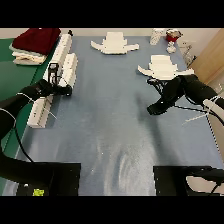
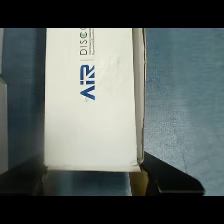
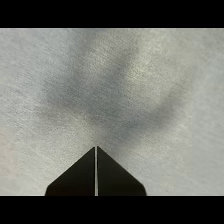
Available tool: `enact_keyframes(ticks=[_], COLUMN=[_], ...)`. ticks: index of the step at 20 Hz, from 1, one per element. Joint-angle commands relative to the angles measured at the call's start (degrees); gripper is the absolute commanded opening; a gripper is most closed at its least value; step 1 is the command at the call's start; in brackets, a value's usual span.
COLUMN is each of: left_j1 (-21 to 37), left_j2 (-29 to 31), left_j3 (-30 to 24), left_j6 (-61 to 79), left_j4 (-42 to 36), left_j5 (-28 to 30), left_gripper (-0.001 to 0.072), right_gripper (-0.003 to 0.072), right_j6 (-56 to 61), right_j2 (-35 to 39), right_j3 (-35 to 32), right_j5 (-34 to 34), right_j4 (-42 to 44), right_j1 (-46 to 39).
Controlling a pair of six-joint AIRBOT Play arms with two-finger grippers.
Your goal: Fold the box.
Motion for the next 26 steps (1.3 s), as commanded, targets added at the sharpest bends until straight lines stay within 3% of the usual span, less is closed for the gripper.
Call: enact_keyframes(ticks=[1, 17, 18, 19, 26], left_j1=[0.04, 0.79, 0.79, 0.79, 1.14], left_j2=[-2.29, -2.36, -2.36, -2.32, -0.28], left_j3=[2.12, 2.12, 2.12, 2.12, 2.36], left_j6=[0.00, 0.13, 0.15, -0.04, -0.24], left_j4=[0.09, 0.04, 0.04, -0.02, 0.04], left_j5=[0.07, 0.50, 0.42, 0.26, -2.60], left_gripper=[0.0432, 0.0434, 0.0458, 0.0692, 0.0701], right_gripper=[0.0017, 0.0017, 0.0017, 0.0017, 0.0017], right_j6=[0.00, 0.00, 0.00, 0.00, 0.00], right_j2=[-0.02, -0.02, -0.02, -0.02, -0.02], right_j3=[0.04, 0.04, 0.04, 0.04, 0.04], right_j5=[0.02, 0.00, 0.00, 0.00, 0.00], right_j4=[0.02, 0.00, 0.00, 0.00, 0.02], right_j1=[0.02, 0.02, 0.02, 0.02, 0.02])
